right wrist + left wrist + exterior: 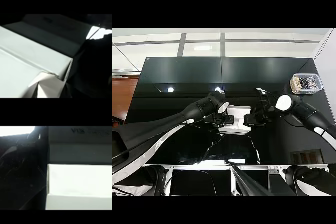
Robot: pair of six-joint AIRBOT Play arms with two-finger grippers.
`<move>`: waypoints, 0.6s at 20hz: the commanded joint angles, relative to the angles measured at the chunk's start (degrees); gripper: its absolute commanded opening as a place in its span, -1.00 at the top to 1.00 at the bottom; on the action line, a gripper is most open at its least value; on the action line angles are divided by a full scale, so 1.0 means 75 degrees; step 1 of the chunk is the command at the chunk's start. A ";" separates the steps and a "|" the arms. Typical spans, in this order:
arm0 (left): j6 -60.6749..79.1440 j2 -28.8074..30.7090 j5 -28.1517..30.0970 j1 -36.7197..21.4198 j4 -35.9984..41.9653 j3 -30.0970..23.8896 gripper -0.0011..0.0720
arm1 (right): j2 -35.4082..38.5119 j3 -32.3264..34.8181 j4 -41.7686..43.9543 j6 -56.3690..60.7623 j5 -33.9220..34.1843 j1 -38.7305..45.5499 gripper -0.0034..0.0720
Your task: Fold the box and place the chain.
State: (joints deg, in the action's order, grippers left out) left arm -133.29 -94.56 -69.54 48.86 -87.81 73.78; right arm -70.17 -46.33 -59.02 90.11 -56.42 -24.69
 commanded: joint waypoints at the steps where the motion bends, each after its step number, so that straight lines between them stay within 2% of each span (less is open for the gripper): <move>1: 0.0000 -0.0006 0.0006 -0.0006 -0.0003 0.0006 0.89 | -0.0026 -0.0256 -0.1169 0.1405 0.0201 -0.0699 -0.06; 7: 0.0000 -0.0006 0.0003 -0.0006 0.0000 0.0006 0.89 | -0.0428 -0.0583 -0.2136 0.3273 0.0073 -0.1303 -0.06; 12: 0.0000 -0.0006 0.0003 -0.0006 0.0000 0.0006 0.89 | -0.0871 -0.0772 -0.2509 0.4080 -0.0425 -0.1422 -0.01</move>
State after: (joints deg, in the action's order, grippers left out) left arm -133.29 -94.56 -69.56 48.86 -87.81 73.78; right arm -75.18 -51.42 -75.00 115.59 -57.56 -34.59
